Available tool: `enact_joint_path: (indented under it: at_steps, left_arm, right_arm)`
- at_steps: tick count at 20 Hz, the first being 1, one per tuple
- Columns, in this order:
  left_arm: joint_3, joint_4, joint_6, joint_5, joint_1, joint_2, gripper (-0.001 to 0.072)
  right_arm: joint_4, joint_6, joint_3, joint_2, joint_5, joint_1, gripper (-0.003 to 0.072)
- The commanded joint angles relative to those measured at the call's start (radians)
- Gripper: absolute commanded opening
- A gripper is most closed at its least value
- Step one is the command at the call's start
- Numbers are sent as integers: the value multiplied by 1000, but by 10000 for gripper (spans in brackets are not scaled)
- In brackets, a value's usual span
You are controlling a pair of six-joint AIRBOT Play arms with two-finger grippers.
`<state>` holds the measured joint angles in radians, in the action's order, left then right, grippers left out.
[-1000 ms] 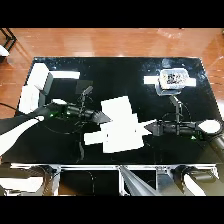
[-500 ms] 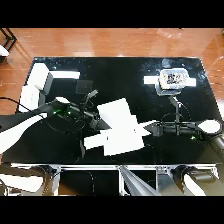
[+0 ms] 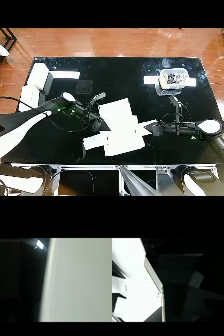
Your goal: Fold the box and place the chain.
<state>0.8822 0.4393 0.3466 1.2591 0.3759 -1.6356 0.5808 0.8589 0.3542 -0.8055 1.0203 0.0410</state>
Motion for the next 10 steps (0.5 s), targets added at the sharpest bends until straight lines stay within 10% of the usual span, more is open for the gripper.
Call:
enact_joint_path:
  at_steps: [1,2,3,4,10]
  left_arm:
    - [14,14,9,-6,3,-1,89]
    - [14,14,9,-3,3,-1,24]
    - [14,14,9,-1,3,-1,23]
    - [14,14,9,1,3,-1,23]
    - [14,47,19,2,10,23,20]
  right_arm:
    - [8,17,0,1,0,1,19]
    - [18,37,0,1,0,1,190]
    - [39,59,0,1,-2,-2,596]
    - [71,76,3,1,-2,-9,698]
    - [375,74,231,1,164,-132,693]
